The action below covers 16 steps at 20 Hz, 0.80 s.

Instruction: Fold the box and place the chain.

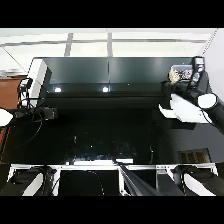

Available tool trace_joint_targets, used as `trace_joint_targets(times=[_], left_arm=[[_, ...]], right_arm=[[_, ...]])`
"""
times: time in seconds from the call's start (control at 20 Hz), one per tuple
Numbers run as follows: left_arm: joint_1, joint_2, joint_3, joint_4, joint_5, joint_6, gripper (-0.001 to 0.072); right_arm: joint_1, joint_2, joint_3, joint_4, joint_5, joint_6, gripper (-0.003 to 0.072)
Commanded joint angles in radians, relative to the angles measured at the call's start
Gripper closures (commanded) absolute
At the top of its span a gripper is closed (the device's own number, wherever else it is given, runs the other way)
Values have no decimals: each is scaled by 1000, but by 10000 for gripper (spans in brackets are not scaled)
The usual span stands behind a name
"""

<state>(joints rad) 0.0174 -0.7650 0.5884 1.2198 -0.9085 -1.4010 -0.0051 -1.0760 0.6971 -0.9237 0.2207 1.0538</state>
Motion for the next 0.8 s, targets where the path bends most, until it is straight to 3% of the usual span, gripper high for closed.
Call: trace_joint_targets(times=[0.0, 0.1, 0.2, 0.4, 0.55, 0.65, 0.75], left_arm=[[1, 1, 0, 0, 0, 0, 687], [1, 1, 0, 0, 0, 0, 687], [1, 1, 0, 0, 0, 0, 687], [1, 1, 0, 0, 0, 0, 687], [1, 1, 0, 0, 0, 0, 687], [1, 1, 0, 0, 0, 0, 687], [1, 1, 0, 0, 0, 0, 687]], right_arm=[[-164, -88, 48, -48, -235, -115, -21], [-365, -135, 116, 8, -188, -115, -21], [-545, -170, 188, 41, -63, -96, -20], [-829, -298, 354, -60, 359, -18, -20], [-923, -460, 503, -100, 738, 28, -20], [-917, -573, 607, -108, 1051, -95, -20], [-903, -594, 624, -100, 1064, -101, -20]])
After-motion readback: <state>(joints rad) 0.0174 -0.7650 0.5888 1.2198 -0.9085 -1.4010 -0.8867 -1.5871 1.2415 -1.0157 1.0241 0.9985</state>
